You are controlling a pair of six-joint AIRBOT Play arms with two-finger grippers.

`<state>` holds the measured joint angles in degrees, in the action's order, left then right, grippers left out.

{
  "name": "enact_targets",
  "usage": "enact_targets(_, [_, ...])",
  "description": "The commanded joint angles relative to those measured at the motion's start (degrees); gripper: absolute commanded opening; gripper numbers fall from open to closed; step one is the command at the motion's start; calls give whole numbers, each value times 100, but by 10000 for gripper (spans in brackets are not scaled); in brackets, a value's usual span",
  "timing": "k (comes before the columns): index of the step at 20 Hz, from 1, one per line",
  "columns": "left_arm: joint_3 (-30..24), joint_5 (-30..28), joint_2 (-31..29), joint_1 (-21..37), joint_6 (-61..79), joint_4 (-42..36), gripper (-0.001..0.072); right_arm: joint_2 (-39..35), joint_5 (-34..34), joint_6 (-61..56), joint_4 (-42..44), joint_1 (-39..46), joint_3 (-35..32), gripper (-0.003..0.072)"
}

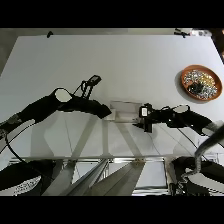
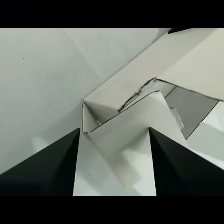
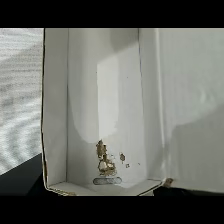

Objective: Fold the box and place the chain.

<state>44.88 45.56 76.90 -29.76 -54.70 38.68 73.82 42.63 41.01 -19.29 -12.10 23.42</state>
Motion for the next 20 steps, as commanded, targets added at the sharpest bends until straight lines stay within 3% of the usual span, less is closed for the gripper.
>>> enact_targets(1, [181,271,129,-114,-946,708,500,-2,0,0,4,2,2,416])
enact_targets(11, [776,544,424,-435,-2413,1086,505,-2,2,0,2,2,2,416])
enact_targets(20, [1305,1032,546,-844,-3965,2374,505,-2,2,0,2,2,2,416])
